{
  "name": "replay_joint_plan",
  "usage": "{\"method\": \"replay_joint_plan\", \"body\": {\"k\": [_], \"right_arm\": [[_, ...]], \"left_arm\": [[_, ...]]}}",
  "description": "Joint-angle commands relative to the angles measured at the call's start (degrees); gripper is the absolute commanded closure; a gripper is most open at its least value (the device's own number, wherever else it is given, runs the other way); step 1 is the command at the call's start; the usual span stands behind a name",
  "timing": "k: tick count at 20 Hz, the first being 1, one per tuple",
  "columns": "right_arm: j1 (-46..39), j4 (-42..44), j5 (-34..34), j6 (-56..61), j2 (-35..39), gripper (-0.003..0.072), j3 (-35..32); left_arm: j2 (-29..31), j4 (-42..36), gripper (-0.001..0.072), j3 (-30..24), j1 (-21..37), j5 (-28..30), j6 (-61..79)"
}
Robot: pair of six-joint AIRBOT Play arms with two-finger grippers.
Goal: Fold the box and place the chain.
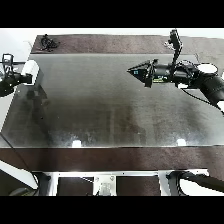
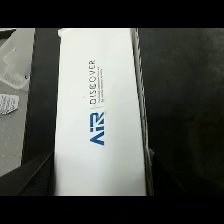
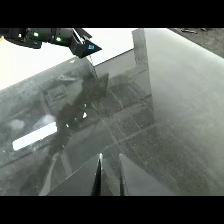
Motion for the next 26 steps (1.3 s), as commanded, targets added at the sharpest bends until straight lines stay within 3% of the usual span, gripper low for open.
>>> {"method": "replay_joint_plan", "body": {"k": [1,2,3,8,9,10,11,12,14,16,21,26], "right_arm": [[0.09,0.90,0.07,-0.04,-0.04,0.0470,-0.02],[0.09,1.03,0.07,-0.02,-0.04,0.0411,-0.02],[0.09,1.07,0.07,-0.04,-0.02,0.0405,0.00],[0.09,2.19,0.26,-0.02,0.00,0.0407,0.00],[0.09,2.64,0.24,-0.04,0.00,0.0454,0.00],[0.09,2.78,0.24,-0.02,0.11,0.0656,0.00],[0.09,2.73,0.20,0.42,0.44,0.0677,0.00],[0.09,2.71,-0.35,1.11,0.98,0.0677,0.00],[0.09,1.53,-2.38,2.75,3.32,0.0678,-0.02],[-0.04,-3.23,-6.25,6.32,6.73,0.0678,-0.02],[-0.09,-15.76,-15.04,16.92,17.59,0.0679,-3.74],[-0.07,-19.63,-32.76,20.96,34.64,0.0679,-20.15]], "left_arm": [[0.39,0.52,-0.0011,0.07,0.02,-1.73,0.72],[1.05,0.90,-0.0011,0.04,0.02,-2.12,0.72],[1.99,1.14,-0.0011,0.04,0.02,-2.12,0.72],[10.21,4.63,-0.0011,0.04,0.02,-3.39,-0.90],[11.85,5.09,-0.0008,0.04,0.02,-4.50,-3.26],[13.64,6.21,0.0130,0.04,0.02,-6.86,-6.82],[15.43,7.32,0.0447,0.04,0.02,-10.56,-10.12],[17.31,7.52,0.0692,0.04,0.02,-15.78,-10.69],[20.68,6.54,0.0693,-0.20,-0.17,-24.65,-11.85],[24.76,5.18,0.0695,-1.60,-0.94,-28.72,-11.98],[42.80,-0.85,0.0695,-18.32,-4.55,-18.84,-5.01],[59.82,-4.24,0.0695,-38.23,-11.26,-7.72,-0.68]]}}
